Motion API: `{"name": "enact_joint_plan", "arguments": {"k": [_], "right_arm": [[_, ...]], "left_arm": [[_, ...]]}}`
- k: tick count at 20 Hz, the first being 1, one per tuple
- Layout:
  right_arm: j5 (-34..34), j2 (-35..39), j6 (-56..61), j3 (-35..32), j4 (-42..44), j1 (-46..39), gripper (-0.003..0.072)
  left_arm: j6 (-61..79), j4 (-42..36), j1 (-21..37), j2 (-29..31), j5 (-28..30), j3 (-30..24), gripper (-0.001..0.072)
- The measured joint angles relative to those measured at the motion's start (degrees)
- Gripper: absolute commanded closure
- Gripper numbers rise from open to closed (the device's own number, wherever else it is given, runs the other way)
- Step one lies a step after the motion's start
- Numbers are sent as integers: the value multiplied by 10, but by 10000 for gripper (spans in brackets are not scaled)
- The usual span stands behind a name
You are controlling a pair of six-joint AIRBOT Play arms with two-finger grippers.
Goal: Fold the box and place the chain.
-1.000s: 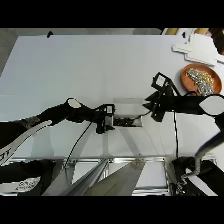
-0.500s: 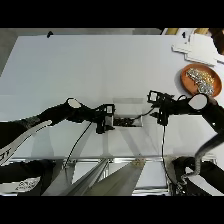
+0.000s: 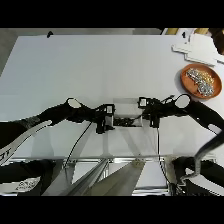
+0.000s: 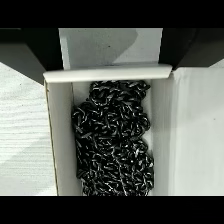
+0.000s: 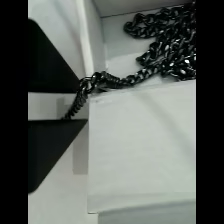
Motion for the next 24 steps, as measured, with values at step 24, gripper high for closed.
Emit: {"name": "enact_joint_plan", "arguments": {"k": [24], "right_arm": [[-27, 172, 226, 0, 155, 154, 507]], "left_arm": [[0, 0, 0, 0, 0, 0, 558]]}}
